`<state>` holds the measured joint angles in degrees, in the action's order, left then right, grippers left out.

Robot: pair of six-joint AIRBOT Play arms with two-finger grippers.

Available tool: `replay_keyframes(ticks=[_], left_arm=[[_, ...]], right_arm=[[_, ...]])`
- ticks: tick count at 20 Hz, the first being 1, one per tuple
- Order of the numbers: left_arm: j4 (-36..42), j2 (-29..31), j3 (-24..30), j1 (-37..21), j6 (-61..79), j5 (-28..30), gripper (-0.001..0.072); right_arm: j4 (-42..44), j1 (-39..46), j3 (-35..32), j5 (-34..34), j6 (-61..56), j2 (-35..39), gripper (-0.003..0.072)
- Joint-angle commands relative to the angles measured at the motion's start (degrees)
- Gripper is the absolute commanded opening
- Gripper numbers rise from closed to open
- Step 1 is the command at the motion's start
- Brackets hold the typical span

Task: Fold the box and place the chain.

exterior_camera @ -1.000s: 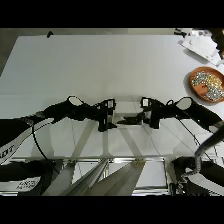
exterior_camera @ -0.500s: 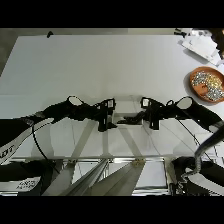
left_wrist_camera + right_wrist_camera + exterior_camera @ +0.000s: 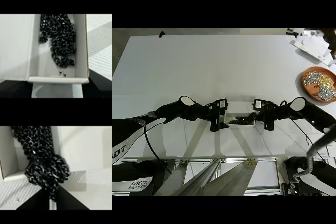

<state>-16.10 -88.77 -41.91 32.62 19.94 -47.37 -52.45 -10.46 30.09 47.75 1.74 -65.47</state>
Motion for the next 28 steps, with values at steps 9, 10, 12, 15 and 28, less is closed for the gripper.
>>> replay_keyframes(ticks=[9,10,12,15,28], left_arm=[[0.0,0.0,0.0,0.0,0.0,0.0,0.0272],[0.0,0.0,0.0,0.0,0.0,0.0,0.0272],[0.0,0.0,0.0,0.0,0.0,0.0,0.0272],[0.0,0.0,0.0,0.0,0.0,0.0,0.0272],[0.0,0.0,0.0,0.0,0.0,0.0,0.0272]], right_arm=[[4.2,0.0,0.2,2.9,-7.6,18.9,0.0021],[7.2,0.0,0.2,3.4,-7.5,19.6,0.0021],[12.9,-0.3,0.4,5.4,-7.5,19.8,0.0021],[15.7,-3.1,1.3,6.6,-7.5,19.8,0.0021],[14.9,-9.5,2.8,-1.7,-15.5,7.3,0.0025]])
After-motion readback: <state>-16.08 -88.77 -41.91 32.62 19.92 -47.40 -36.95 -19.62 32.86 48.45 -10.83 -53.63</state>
